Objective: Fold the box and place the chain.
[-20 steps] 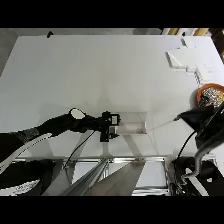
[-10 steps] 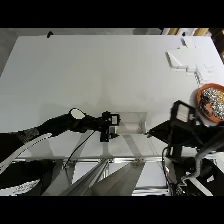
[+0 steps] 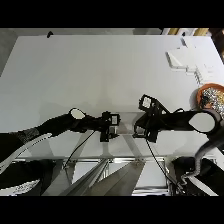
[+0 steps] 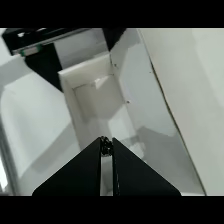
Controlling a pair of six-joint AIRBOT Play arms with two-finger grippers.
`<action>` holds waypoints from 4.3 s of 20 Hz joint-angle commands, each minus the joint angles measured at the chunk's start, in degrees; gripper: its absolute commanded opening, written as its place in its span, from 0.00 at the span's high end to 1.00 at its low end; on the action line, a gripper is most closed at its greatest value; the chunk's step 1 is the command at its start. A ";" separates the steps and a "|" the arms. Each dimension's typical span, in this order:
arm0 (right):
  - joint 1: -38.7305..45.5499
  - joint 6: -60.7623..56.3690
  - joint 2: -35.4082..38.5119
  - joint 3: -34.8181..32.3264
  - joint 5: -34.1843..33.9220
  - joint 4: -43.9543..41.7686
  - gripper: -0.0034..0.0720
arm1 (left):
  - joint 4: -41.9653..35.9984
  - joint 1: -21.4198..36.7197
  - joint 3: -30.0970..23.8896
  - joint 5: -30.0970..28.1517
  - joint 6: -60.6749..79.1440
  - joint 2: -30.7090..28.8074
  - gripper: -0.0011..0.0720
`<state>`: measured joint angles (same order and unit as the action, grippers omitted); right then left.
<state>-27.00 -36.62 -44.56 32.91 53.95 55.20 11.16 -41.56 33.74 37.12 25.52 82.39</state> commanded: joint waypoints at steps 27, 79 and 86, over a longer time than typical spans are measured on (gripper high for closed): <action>-0.09 -0.76 9.68 0.46 4.52 -5.03 0.93 | 0.00 0.04 -0.02 -0.02 0.02 -0.04 0.61; 20.92 25.99 -12.70 -9.07 -3.30 22.14 0.93 | 0.00 0.02 -0.02 0.00 0.02 -0.04 0.61; 20.87 26.01 2.99 -9.05 -0.44 14.71 0.93 | 0.00 0.02 -0.02 0.00 0.00 -0.04 0.61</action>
<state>-6.11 -10.59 -47.88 23.79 52.16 75.37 11.16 -41.56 33.74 37.12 25.52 82.39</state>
